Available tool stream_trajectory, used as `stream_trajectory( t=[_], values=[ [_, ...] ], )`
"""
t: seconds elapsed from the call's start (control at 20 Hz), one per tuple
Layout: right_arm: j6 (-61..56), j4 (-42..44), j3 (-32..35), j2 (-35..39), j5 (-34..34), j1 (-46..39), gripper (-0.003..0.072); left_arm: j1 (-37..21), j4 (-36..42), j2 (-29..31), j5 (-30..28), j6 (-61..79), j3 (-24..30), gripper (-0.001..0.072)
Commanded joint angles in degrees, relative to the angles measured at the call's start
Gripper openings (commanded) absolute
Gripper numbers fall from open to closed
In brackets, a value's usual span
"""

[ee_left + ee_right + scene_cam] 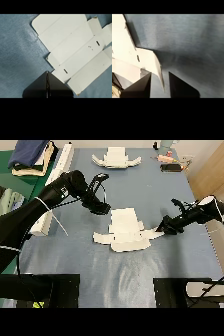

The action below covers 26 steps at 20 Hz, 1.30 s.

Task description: Fold the box.

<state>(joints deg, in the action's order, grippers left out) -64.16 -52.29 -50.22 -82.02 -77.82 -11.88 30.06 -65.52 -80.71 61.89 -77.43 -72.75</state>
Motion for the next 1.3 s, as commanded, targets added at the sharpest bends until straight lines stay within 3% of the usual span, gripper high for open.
stream_trajectory(
  t=[0.0,0.1,0.15,0.25,0.4,0.55,0.8,0.95,1.05,1.25],
  values=[
    [4.02,2.91,-0.35,-2.47,-1.22,2.29,0.0268,-0.04,0.00,-0.02,-0.37,-0.02,-0.04,0.0015],
    [5.31,5.49,-0.37,-2.56,-0.94,3.72,0.0262,-0.04,0.02,-0.02,-0.35,-0.07,-0.04,0.0015],
    [5.31,5.62,-0.35,-2.56,-0.87,4.46,0.0209,-0.02,0.04,-0.02,-0.37,-0.13,-0.04,0.0015],
    [5.29,5.64,-0.35,-2.56,-0.83,5.55,0.0195,-0.04,0.04,-0.02,-0.33,-0.13,-0.04,0.0015],
    [6.05,6.16,-0.35,-2.54,-1.07,6.34,0.0004,-0.04,0.04,-0.02,0.11,-0.13,-0.04,0.0015],
    [9.11,11.02,1.40,-0.83,-1.40,6.49,0.0003,-0.66,0.09,0.09,0.92,-0.11,-0.04,0.0015],
    [15.69,23.28,20.46,13.42,9.88,8.85,0.0003,-8.11,8.55,0.76,10.10,4.24,0.59,0.0016],
    [15.74,23.19,30.21,22.36,17.70,14.25,0.0003,-11.93,9.55,0.50,10.10,4.83,2.56,0.0020],
    [15.54,23.10,32.94,27.17,21.70,17.29,0.0003,-13.77,8.59,-0.42,10.34,4.26,2.99,0.0486],
    [11.85,20.13,33.40,31.01,23.65,18.69,0.0003,-14.73,8.55,-2.78,10.25,6.23,3.43,0.0470]
  ],
)
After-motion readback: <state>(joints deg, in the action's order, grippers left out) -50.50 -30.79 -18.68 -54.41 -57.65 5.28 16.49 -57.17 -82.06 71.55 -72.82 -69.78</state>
